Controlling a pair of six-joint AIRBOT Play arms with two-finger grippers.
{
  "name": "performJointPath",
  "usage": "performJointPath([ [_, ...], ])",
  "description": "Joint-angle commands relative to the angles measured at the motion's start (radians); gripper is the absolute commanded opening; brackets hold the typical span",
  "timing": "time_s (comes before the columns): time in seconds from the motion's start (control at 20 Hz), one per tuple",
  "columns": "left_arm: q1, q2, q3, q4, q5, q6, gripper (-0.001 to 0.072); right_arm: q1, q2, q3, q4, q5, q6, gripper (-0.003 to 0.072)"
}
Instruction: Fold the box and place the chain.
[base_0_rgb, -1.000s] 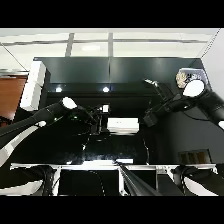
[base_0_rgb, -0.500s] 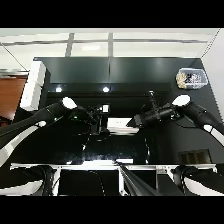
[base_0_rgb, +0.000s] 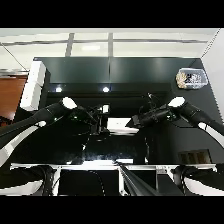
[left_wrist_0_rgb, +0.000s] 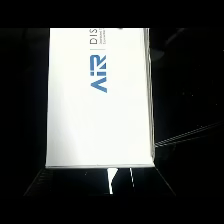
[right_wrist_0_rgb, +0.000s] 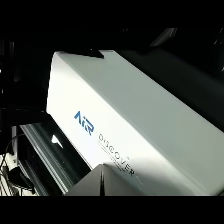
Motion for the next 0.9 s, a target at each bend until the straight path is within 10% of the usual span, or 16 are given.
performJointPath([
  [0.0,0.0,0.0,0.0,-0.009,-0.001,0.0,0.051,0.001,-0.003,0.0,-0.021,-0.027,0.0,0.0013],
  [0.3,0.003,0.024,0.0,0.01,0.0,-0.002,0.0519,-0.088,0.091,0.077,-0.011,0.132,-0.015,0.0013],
  [0.4,0.005,0.051,0.0,0.016,0.003,-0.053,0.072,-0.181,0.184,0.11,-0.063,0.167,-0.01,0.0013],
  [0.85,-0.047,0.17,0.04,0.017,0.021,-0.161,0.072,-0.45,0.436,0.097,-0.355,0.157,0.121,0.0013],
])
